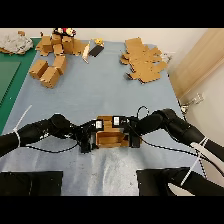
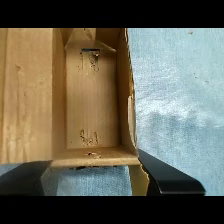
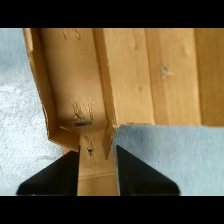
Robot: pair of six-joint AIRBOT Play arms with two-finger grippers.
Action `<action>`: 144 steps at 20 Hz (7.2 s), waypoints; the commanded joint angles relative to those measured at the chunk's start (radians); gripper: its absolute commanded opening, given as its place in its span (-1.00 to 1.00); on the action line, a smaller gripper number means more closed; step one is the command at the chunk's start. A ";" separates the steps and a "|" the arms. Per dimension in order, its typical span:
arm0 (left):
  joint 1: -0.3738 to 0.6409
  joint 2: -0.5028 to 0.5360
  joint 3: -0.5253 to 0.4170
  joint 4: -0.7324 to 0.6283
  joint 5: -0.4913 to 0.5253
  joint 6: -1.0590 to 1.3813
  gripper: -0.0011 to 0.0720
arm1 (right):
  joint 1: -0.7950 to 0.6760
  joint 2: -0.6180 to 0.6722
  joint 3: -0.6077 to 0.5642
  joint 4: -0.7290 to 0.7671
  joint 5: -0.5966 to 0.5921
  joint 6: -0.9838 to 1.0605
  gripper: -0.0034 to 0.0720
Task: Fold the box.
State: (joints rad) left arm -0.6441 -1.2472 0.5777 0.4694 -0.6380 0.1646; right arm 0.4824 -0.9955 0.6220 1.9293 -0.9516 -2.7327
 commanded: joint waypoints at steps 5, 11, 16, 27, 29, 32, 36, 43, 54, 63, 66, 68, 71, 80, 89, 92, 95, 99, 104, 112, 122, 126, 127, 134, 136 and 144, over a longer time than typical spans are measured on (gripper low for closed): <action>0.001 0.000 0.001 0.000 0.000 0.000 0.24 | 0.064 -0.009 0.000 0.031 -0.021 -0.051 -0.50; 0.001 0.001 0.001 0.000 0.001 0.000 0.23 | 0.100 -0.044 0.000 0.034 0.065 -0.051 -0.50; 0.001 0.001 0.001 0.000 0.000 0.000 0.24 | 0.106 -0.046 -0.001 0.058 0.058 -0.051 0.50; 0.001 0.001 0.001 0.000 0.000 0.000 0.24 | 0.106 0.012 -0.002 -0.177 -0.152 0.344 -0.89; 0.001 0.001 0.001 0.000 0.000 0.000 0.23 | 0.105 0.071 -0.002 -0.314 -0.168 0.614 -0.89; 0.001 0.000 0.001 0.001 0.000 0.000 0.23 | 0.056 0.166 -0.002 -0.486 -0.169 0.952 -0.89; 0.001 0.000 0.001 0.000 0.000 0.000 0.23 | -0.110 0.189 -0.009 -0.481 -0.184 1.215 -0.89; 0.001 0.000 0.001 0.000 0.000 0.000 0.24 | -0.182 0.108 -0.105 -0.163 -0.051 1.166 -0.90; 0.001 0.000 0.001 0.000 0.000 0.000 0.23 | -0.166 0.079 -0.115 -0.010 -0.017 1.125 -0.89; 0.001 0.000 0.001 0.000 0.000 0.000 0.24 | -0.163 0.107 -0.145 0.109 -0.007 1.109 -0.89; 0.001 0.000 0.001 0.000 0.000 0.000 0.23 | -0.163 0.161 -0.145 0.152 -0.008 1.109 -0.89; 0.001 0.001 0.001 0.000 0.000 0.000 0.23 | -0.163 0.188 -0.145 0.155 -0.007 1.109 -0.80; 0.001 0.001 0.001 0.000 0.000 0.000 0.23 | -0.163 0.197 -0.135 0.163 -0.010 1.109 -0.73; 0.001 0.000 0.001 0.000 0.000 0.000 0.23 | -0.163 0.196 -0.119 0.244 -0.008 1.109 -0.15; 0.001 0.000 0.001 0.001 0.000 0.000 0.23 | -0.036 0.073 -0.076 0.161 0.021 1.213 0.42; 0.001 0.000 0.001 0.000 0.000 0.000 0.23 | 0.076 0.045 0.009 -0.097 0.004 1.452 0.42; 0.001 0.000 0.001 0.000 0.000 0.000 0.24 | 0.167 0.019 0.077 -0.289 -0.085 1.641 0.42; 0.001 0.001 0.001 0.000 0.000 0.000 0.23 | 0.226 -0.067 0.134 -0.320 -0.126 1.723 0.42; 0.001 0.000 0.001 0.000 0.000 0.000 0.24 | 0.291 -0.176 0.185 -0.332 -0.150 1.812 0.42; 0.001 0.001 0.001 0.000 0.000 0.000 0.23 | 0.346 -0.264 0.273 -0.344 -0.200 1.901 0.34; 0.001 0.001 0.001 0.000 0.001 0.000 0.23 | 0.347 -0.314 0.283 -0.363 -0.212 1.910 -0.30; 0.001 0.000 0.001 0.000 0.001 0.000 0.23 | 0.347 -0.314 0.283 -0.362 -0.212 1.909 -0.72; 0.001 0.000 0.001 0.000 0.000 0.000 0.23 | 0.347 -0.314 0.283 -0.362 -0.212 1.901 -0.85; 0.001 0.000 0.001 0.000 0.001 0.000 0.24 | 0.347 -0.304 0.283 -0.362 -0.213 1.876 -0.20; 0.001 0.000 0.001 0.000 0.001 0.000 0.24 | 0.347 -0.278 0.283 -0.362 -0.215 1.878 -0.10; 0.001 0.000 0.001 0.000 0.001 0.000 0.23 | 0.326 -0.111 0.283 -0.364 -0.266 1.941 -0.10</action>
State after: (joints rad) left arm -0.6441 -1.2469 0.5777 0.4698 -0.6376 0.1654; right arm 0.8165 -1.1614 0.9039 1.5658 -1.1992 -0.8101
